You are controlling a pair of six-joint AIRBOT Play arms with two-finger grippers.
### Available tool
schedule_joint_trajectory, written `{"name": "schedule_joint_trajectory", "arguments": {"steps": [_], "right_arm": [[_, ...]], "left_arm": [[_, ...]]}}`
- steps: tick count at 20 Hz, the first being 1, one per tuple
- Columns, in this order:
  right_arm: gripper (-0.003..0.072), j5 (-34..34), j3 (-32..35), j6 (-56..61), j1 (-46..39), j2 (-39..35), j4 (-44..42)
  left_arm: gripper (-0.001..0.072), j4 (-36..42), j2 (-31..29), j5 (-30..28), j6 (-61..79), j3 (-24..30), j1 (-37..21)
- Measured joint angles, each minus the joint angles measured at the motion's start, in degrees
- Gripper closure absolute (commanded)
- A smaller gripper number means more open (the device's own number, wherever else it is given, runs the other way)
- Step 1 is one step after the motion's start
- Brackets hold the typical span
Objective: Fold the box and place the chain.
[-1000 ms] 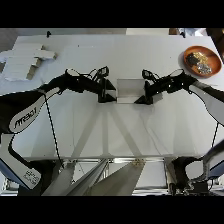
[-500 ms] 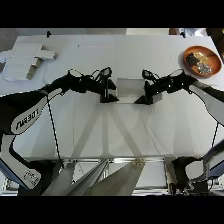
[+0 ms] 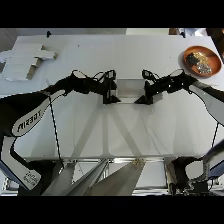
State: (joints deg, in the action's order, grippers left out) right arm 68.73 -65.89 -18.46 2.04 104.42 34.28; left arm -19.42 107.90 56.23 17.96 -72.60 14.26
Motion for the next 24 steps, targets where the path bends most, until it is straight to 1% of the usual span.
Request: {"name": "schedule_joint_trajectory", "arguments": {"steps": [1, 12, 14, 16, 24], "right_arm": [[0.0091, 0.0, 0.0, 0.0, 0.0, 0.0, 0.0], [0.0091, 0.0, 0.0, 0.0, 0.0, 0.0, 0.0], [0.0091, 0.0, 0.0, 0.0, 0.0, 0.0, 0.0], [0.0091, 0.0, 0.0, 0.0, 0.0, 0.0, 0.0], [0.0091, 0.1, 0.0, 0.0, 0.0, 0.0, -0.1]], "left_arm": [[0.0142, -0.4, 0.0, -0.3, -0.1, 0.0, 0.3], [0.0148, -3.3, -0.2, -3.1, -1.7, 0.0, 1.8], [0.0144, -3.4, -0.2, -3.5, -1.9, 0.0, 1.9], [0.0103, -3.5, -0.2, -3.8, -2.1, 0.0, 1.9], [0.0108, -4.3, -0.2, -3.9, -3.2, 0.0, 1.5]]}}
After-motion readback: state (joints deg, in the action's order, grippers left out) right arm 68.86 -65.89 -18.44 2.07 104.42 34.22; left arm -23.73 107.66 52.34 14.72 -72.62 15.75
